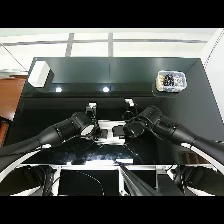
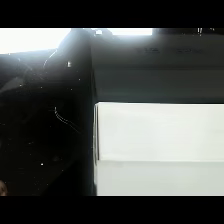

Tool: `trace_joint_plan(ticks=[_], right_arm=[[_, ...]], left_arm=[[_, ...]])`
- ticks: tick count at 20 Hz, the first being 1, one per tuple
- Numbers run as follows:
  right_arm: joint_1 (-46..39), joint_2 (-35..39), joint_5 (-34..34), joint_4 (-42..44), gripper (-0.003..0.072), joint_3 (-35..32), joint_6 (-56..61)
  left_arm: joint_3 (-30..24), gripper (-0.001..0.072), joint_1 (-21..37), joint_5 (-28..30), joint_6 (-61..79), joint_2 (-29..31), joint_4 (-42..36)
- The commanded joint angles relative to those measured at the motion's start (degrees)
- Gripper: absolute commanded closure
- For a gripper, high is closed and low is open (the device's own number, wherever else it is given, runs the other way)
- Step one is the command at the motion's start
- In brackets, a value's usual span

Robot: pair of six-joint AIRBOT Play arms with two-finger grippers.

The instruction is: Fold the box and place the chain.

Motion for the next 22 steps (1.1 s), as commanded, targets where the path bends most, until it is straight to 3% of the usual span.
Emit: trace_joint_plan(ticks=[1, 16, 22], right_arm=[[0.0, -0.9, 0.3, 0.0, 0.0434, 0.1, 0.0], [0.0, -4.6, 4.3, -0.3, 0.0434, 0.9, 3.7], [0.0, -5.0, 2.0, 1.9, 0.0434, 1.4, 1.2]], left_arm=[[0.0, 0.0679, 0.0, 0.0, 0.0, 0.0, 0.0], [0.0, 0.0679, 0.0, 0.0, 0.0, 0.0, -0.2], [0.0, 0.0679, 0.0, 0.1, 0.0, 0.0, -0.2]])
